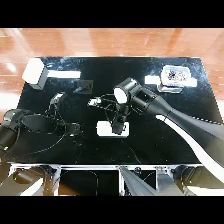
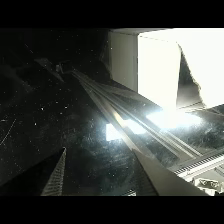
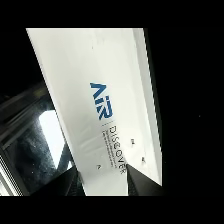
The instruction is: Fold the box and place the chain.
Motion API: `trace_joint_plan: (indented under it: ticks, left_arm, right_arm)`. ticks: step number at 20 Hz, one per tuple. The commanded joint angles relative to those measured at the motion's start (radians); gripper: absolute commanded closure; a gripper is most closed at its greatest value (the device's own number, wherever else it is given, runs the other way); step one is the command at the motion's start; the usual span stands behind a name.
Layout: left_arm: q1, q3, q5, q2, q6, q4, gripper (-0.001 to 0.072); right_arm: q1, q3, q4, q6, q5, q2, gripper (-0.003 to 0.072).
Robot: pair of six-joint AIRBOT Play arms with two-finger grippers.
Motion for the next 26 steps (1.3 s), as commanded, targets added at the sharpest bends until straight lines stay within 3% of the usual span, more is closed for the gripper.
trace_joint_plan:
  ticks: [1,26]
  left_arm:
    - [0.000,0.000,-0.001,-0.001,0.000,0.000,0.0205]
    - [0.000,0.000,-0.023,-0.001,0.000,0.000,0.0205]
  right_arm:
    - [0.000,0.000,-0.003,-0.005,0.011,0.006,0.0374]
    - [-0.002,0.000,-0.036,-0.013,0.000,0.015,0.0375]
